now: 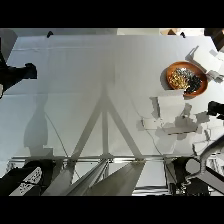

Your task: Fold the box and place the chain.

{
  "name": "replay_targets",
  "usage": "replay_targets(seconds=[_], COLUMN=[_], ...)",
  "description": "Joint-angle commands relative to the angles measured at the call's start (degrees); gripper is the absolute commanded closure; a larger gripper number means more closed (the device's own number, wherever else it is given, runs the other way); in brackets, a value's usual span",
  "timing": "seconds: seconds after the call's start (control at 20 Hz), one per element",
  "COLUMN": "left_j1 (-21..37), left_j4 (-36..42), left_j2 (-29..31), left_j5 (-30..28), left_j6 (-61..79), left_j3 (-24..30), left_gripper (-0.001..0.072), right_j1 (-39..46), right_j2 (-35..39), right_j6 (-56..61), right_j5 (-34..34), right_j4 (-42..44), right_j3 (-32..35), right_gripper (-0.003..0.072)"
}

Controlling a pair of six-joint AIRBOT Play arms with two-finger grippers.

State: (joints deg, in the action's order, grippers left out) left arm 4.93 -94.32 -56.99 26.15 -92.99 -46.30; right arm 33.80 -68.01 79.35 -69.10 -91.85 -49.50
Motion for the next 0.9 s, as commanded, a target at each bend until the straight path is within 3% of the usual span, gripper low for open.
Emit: replay_targets(seconds=[0.0, 0.35, 0.4, 0.5, 0.6, 0.65, 0.85], left_j1=[-0.02, -0.02, -0.02, -0.02, -0.02, -0.02, -0.02], left_j4=[0.0, 0.0, 0.0, 0.0, 0.0, 0.0, 0.0], left_j2=[0.04, 0.04, 0.04, 0.04, 0.04, 0.04, 0.04], left_j5=[0.0, 0.0, 0.0, 0.0, 0.0, 0.0, 0.0], left_j6=[0.0, 0.0, 0.0, 0.0, 0.0, 0.0, 0.0], left_j3=[0.0, 0.0, 0.0, 0.0, 0.0, 0.0, 0.0], left_gripper=[0.0014, 0.0014, 0.0014, 0.0014, 0.0014, 0.0014, 0.0014], right_j1=[0.68, 0.66, 0.68, 0.68, 0.68, 0.68, 0.66], right_j2=[-5.11, -11.43, -11.78, -11.78, -11.76, -11.76, -10.99], right_j6=[-4.96, -11.23, -12.81, -13.99, -14.01, -14.43, -24.57], right_j5=[0.9, 3.8, 3.78, 3.72, 3.06, 2.89, -0.07], right_j4=[2.43, 2.38, 3.61, 5.16, 5.01, 5.07, 11.69], right_j3=[-0.02, -0.02, -0.02, -0.02, -0.02, -0.02, -0.02], right_gripper=[0.0205, 0.0217, 0.0323, 0.0422, 0.0639, 0.0681, 0.0678])
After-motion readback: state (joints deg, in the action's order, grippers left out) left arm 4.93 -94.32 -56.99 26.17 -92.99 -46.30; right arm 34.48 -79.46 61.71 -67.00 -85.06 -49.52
